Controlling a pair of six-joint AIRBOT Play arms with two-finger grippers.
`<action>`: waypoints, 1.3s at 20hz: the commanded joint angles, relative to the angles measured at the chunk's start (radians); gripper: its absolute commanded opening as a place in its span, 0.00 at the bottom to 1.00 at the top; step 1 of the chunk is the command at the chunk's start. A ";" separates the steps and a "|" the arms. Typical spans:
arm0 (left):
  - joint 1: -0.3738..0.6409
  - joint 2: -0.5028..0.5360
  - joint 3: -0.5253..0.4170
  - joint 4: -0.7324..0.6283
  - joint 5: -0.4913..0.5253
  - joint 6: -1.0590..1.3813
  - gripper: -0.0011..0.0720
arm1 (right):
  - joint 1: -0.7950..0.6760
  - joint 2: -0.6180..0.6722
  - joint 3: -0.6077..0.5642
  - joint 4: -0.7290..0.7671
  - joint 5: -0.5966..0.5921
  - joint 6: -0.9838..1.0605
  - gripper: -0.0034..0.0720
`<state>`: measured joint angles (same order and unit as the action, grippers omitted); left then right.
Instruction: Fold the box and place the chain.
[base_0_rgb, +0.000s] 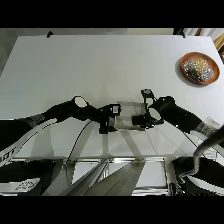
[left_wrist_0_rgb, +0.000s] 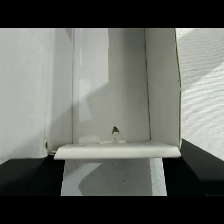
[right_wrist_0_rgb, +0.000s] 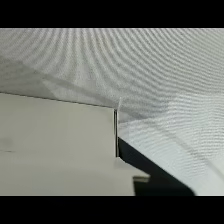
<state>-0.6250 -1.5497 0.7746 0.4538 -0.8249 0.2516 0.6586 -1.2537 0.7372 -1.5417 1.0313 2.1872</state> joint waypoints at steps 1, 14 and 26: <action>0.000 0.000 0.000 -0.001 -0.002 -0.002 0.20 | 0.000 0.005 0.000 0.002 -0.003 -0.051 0.45; 0.000 0.000 0.000 -0.001 -0.002 -0.002 0.20 | -0.179 0.476 0.109 -0.079 -0.049 -0.342 0.59; 0.000 0.000 0.000 -0.001 -0.002 -0.002 0.20 | -1.101 -0.306 0.801 0.158 -0.008 -0.738 0.52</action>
